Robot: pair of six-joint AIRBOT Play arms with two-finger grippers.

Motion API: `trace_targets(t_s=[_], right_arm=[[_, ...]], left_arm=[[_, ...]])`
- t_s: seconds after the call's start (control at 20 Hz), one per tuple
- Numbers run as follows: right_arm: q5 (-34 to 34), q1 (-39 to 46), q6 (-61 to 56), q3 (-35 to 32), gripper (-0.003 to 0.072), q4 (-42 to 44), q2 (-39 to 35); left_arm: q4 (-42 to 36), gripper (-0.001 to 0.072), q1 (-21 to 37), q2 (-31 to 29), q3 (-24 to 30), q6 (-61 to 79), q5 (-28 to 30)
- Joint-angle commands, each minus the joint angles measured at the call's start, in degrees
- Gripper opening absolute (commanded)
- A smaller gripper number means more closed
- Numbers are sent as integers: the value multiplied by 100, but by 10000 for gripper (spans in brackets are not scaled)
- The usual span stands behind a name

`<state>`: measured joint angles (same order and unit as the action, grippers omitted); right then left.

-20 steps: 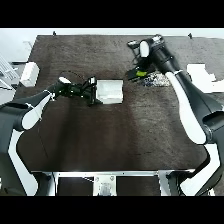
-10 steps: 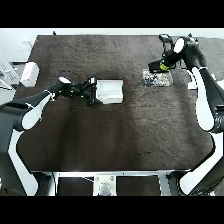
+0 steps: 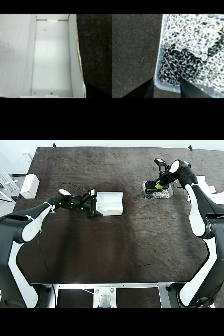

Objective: Fold the box and place the chain.

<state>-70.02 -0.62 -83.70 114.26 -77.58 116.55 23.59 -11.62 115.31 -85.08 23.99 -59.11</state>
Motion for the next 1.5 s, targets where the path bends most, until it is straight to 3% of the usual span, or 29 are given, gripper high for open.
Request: trace_targets(t_s=[0.0,0.2,0.25,1.0,1.45], right_arm=[[2,11,39,-2,294,42,149],[-7,11,-11,-2,22,-306,144],[-33,11,-28,-2,12,-361,125],[-229,-4,-72,4,9,-507,-695],[-229,-479,-66,4,8,-592,-3248]], left_arm=[[2,396,0,-4,-2,2,7],[2,396,2,-4,-2,2,9],[2,396,2,-7,-2,2,9],[2,396,2,-4,-2,2,7],[2,396,2,-4,-2,2,7]])
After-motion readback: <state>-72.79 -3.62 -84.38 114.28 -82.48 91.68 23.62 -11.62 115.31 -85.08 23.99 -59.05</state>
